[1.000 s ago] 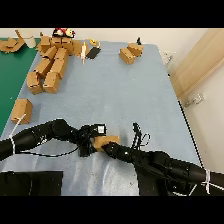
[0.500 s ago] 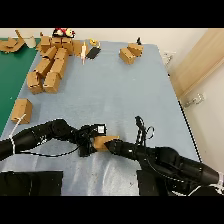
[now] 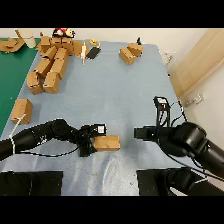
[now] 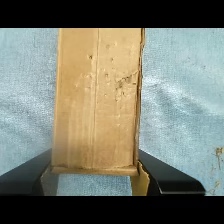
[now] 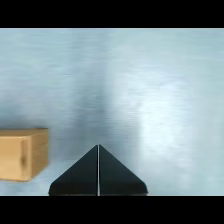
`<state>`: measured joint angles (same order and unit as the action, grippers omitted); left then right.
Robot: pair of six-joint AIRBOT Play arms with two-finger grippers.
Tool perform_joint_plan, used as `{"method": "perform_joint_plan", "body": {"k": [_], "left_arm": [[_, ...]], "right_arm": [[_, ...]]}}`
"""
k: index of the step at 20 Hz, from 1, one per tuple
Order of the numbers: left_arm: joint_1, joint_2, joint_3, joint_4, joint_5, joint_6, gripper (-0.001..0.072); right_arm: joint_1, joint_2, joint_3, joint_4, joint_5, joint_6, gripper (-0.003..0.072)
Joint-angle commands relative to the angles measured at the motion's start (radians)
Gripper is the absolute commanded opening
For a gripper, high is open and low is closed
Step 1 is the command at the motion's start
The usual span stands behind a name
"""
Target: Fold the box.
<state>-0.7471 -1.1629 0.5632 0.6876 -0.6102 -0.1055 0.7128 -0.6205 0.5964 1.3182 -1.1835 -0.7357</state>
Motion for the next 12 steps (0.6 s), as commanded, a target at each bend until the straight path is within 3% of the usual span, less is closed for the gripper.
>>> {"method": "perform_joint_plan", "body": {"k": [1,4,6,12], "left_arm": [[0.000,0.000,0.001,0.000,0.000,0.001,0.0524],[0.000,0.000,0.001,0.000,0.000,0.000,0.0523],[0.000,0.000,0.001,-0.001,0.000,0.000,0.0524],[0.000,0.001,0.001,-0.015,0.009,0.000,0.0523]], "right_arm": [[-0.145,-0.116,0.027,0.005,-0.165,-0.229,0.0005],[-0.238,-0.278,0.042,0.090,-0.202,-0.403,0.0006],[-0.246,-0.353,0.046,0.134,-0.196,-0.408,0.0006],[-0.246,-0.394,0.047,0.209,-0.109,-0.371,0.0006]]}}
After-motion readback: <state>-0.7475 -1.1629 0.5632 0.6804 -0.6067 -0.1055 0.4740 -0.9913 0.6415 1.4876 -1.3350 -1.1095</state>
